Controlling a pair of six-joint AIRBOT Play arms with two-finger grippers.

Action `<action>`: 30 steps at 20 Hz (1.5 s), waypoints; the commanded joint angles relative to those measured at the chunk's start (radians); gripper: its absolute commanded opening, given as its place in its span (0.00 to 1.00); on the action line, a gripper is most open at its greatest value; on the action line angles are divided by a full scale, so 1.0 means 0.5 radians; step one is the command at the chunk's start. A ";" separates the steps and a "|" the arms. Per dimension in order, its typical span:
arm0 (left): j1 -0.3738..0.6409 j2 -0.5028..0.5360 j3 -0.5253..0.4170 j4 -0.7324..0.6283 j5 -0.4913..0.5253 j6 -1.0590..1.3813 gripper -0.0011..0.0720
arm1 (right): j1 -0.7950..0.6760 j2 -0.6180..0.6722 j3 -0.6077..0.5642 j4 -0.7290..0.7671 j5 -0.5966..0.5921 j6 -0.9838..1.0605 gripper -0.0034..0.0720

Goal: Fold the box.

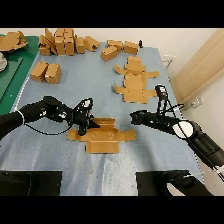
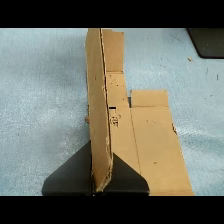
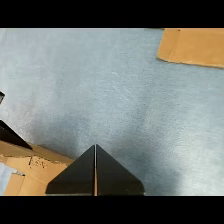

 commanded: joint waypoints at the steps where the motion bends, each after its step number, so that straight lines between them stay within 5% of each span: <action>1: 0.002 -0.001 0.002 0.001 0.000 0.000 0.03 | 0.001 0.000 0.002 0.002 0.005 -0.130 0.05; 8: 0.002 -0.001 0.002 0.001 0.000 0.001 0.03 | 0.150 0.113 0.002 -0.011 0.106 -0.573 0.04; 16: 0.002 -0.001 0.002 0.002 0.001 0.001 0.03 | 1.106 0.491 -0.138 -0.372 0.674 -0.539 0.04; 19: 0.002 -0.001 0.002 0.002 0.001 0.001 0.03 | 1.538 0.323 -0.191 -1.072 0.466 -0.539 0.05; 21: 0.002 -0.001 0.002 0.002 0.001 0.001 0.03 | 1.614 0.085 -0.211 -1.273 0.305 -0.539 0.42; 22: 0.002 -0.001 0.002 0.002 0.001 0.001 0.03 | 1.611 -0.045 -0.210 -1.281 0.262 -0.540 0.49; 26: 0.002 -0.001 0.002 0.002 0.001 0.001 0.03 | 1.611 -0.437 -0.198 -1.440 0.039 -0.540 0.49; 30: 0.002 -0.001 0.002 0.002 0.001 0.001 0.03 | 1.611 -0.494 -0.185 -1.503 -0.099 -0.539 0.49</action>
